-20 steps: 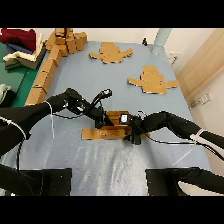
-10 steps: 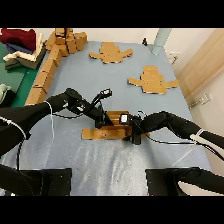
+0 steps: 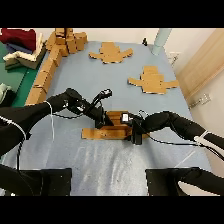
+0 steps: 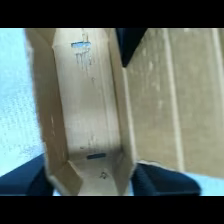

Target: Fold the box.

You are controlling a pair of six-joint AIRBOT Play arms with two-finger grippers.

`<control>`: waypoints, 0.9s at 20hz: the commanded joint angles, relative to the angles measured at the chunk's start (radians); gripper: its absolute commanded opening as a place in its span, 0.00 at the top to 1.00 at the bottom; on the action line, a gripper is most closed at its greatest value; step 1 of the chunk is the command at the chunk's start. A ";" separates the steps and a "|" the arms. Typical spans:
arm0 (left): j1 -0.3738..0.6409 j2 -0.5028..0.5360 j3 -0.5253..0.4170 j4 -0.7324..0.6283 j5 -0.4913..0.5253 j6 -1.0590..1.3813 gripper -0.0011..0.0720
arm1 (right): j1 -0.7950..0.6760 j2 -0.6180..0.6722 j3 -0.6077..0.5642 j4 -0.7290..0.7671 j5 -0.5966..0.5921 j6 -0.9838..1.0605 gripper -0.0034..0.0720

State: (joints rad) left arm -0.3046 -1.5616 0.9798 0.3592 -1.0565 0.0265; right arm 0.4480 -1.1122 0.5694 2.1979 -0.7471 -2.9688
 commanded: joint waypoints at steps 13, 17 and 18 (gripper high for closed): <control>0.000 0.000 0.000 0.000 0.002 0.000 0.97 | 0.000 -0.042 0.000 -0.055 0.021 0.005 0.29; 0.000 0.000 0.000 0.000 0.002 0.000 0.97 | 0.000 -0.042 0.000 -0.055 0.021 0.005 0.29; 0.000 0.000 0.000 -0.001 0.002 0.000 0.97 | 0.000 -0.042 0.000 -0.055 0.021 0.005 0.29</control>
State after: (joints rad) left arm -0.3046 -1.5616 0.9798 0.3584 -1.0550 0.0265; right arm 0.4488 -1.1530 0.5701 2.1426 -0.7265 -2.9635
